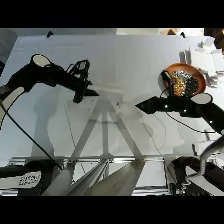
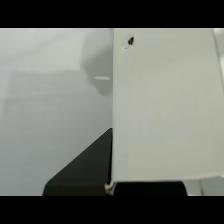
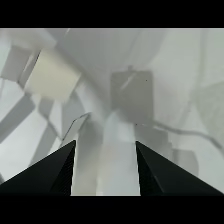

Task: Fold the box and place the chain.

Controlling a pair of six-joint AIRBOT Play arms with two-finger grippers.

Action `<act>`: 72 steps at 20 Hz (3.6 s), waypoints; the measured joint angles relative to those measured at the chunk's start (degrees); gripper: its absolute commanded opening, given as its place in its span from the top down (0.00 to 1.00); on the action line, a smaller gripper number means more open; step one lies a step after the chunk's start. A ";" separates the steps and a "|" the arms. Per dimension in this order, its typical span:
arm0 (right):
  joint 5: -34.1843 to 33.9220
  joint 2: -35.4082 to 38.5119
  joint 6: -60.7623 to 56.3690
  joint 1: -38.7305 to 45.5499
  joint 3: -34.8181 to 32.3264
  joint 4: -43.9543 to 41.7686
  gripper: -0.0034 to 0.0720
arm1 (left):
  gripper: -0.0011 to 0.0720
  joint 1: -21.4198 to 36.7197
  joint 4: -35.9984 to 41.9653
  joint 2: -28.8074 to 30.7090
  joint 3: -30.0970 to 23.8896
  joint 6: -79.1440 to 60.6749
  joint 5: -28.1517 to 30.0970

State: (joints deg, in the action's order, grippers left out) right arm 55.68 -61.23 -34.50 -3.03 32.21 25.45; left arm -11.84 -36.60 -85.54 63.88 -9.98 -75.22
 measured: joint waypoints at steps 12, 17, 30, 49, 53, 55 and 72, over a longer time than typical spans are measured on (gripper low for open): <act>2.95 0.00 0.04 6.49 0.76 6.51 0.55 | 0.98 -4.70 17.18 -9.14 -8.46 -12.41 16.09; 2.84 0.00 0.07 6.62 0.76 6.99 0.53 | 0.98 -5.38 17.81 -10.19 -8.61 -14.82 18.23; 5.70 0.00 35.04 5.22 0.79 3.02 0.13 | 0.97 -5.53 17.25 -10.43 -8.61 -15.47 19.67; -1.01 -15.10 81.35 -2.49 -1.62 -10.05 0.04 | 0.97 -5.53 17.11 -10.43 -8.63 -15.50 19.74; -3.37 -15.72 82.16 -3.28 -4.90 -12.98 0.04 | 0.97 -5.53 17.11 -10.43 -8.63 -15.50 19.71; -3.80 -15.82 82.31 -3.87 -5.73 -17.00 0.04 | 0.97 -5.53 17.09 -10.43 -8.63 -15.50 19.74; -4.00 -23.45 79.41 -4.39 5.29 -13.92 0.03 | 0.97 -5.53 17.11 -10.43 -8.63 -15.47 19.80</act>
State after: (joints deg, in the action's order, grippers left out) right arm 51.68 -84.68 44.91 -7.42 37.50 11.53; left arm -17.37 -19.49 -95.96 55.24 -25.45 -55.42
